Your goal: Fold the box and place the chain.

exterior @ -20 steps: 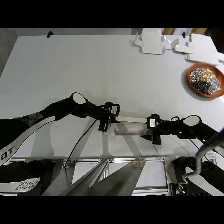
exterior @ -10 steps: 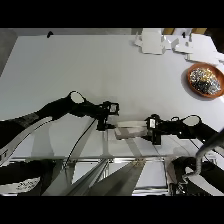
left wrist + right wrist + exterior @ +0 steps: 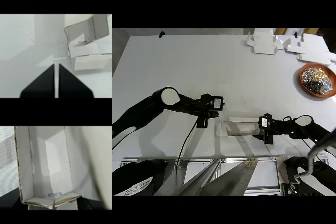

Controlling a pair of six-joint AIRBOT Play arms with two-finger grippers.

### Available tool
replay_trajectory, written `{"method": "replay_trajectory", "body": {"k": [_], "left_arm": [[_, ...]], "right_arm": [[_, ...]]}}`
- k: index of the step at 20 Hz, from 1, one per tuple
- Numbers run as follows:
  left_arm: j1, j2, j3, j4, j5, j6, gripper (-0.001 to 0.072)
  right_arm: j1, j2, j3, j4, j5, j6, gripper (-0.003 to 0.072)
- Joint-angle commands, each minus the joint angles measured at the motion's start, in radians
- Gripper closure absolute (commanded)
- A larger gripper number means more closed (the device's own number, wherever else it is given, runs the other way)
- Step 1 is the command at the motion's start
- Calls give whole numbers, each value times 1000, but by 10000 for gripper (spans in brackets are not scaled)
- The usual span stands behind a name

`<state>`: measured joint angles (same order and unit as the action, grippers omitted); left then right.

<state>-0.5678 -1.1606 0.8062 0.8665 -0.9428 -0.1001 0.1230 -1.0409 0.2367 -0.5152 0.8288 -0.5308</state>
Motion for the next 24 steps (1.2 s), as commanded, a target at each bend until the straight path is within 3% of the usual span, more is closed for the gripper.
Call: {"method": "replay_trajectory", "body": {"k": [1,5,8,12,14,19,24], "left_arm": [[-50,128,1,107,-52,-134,704],[-270,92,0,132,31,-263,705],[-436,19,0,132,280,-339,701],[-450,-76,0,106,636,-483,702],[-426,-119,1,43,750,-512,702],[-335,-241,22,-104,686,-510,703],[-261,-266,23,-106,570,-502,702]], "right_arm": [[0,0,0,-2,5,-1,124],[0,0,0,-2,5,-1,124],[0,0,0,-2,5,-1,124],[0,0,0,-2,5,-1,124],[0,0,0,-2,5,-1,124],[0,0,0,-2,5,-1,124],[0,0,0,-2,5,-1,124]]}}
